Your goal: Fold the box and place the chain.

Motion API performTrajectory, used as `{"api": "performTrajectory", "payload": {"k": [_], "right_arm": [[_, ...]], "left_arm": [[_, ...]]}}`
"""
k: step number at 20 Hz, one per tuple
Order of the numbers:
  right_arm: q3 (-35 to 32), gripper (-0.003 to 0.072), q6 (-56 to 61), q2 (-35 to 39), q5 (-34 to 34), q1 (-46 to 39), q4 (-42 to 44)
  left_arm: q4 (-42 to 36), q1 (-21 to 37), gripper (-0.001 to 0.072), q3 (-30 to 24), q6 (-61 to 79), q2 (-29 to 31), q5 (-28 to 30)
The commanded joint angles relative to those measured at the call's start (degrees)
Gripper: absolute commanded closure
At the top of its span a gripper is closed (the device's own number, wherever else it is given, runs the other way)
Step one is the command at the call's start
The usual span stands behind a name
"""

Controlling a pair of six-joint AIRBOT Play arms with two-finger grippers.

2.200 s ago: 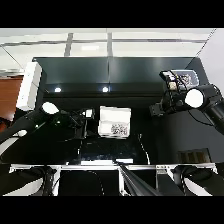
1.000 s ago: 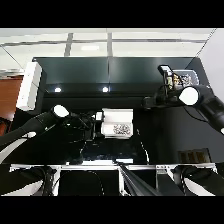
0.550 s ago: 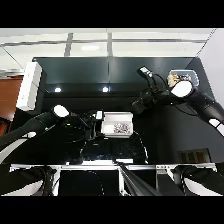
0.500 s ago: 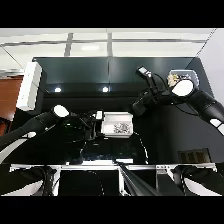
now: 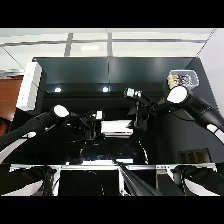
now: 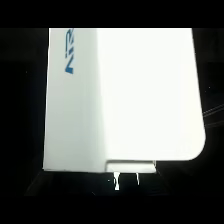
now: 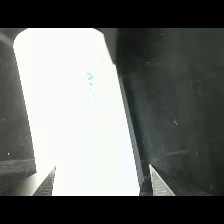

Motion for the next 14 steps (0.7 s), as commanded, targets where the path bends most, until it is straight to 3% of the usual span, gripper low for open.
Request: {"api": "performTrajectory", "payload": {"k": [1, 7, 9, 10, 14], "right_arm": [[-0.66, 0.0031, -4.09, -0.09, -2.01, 1.38, -0.74], [-0.66, 0.0033, -4.07, -1.44, -3.37, 1.38, -0.94], [-0.66, 0.0337, -4.04, -1.44, -2.56, 1.38, -1.03], [-0.66, 0.0385, -4.04, -1.44, -2.14, 1.38, -1.03], [-0.66, 0.0386, -3.28, -1.44, -1.11, 1.38, -1.05]], "left_arm": [[0.04, -0.04, 0.0314, 0.02, 0.04, -0.04, -0.02], [0.04, -0.04, 0.0313, 0.02, 0.04, -0.04, -0.04], [0.04, -0.04, 0.0313, 0.02, 0.02, -0.04, -0.04], [0.04, -0.04, 0.0313, 0.02, 0.02, -0.04, -0.02], [0.04, -0.04, 0.0311, 0.02, 0.04, -0.04, -0.02]]}}
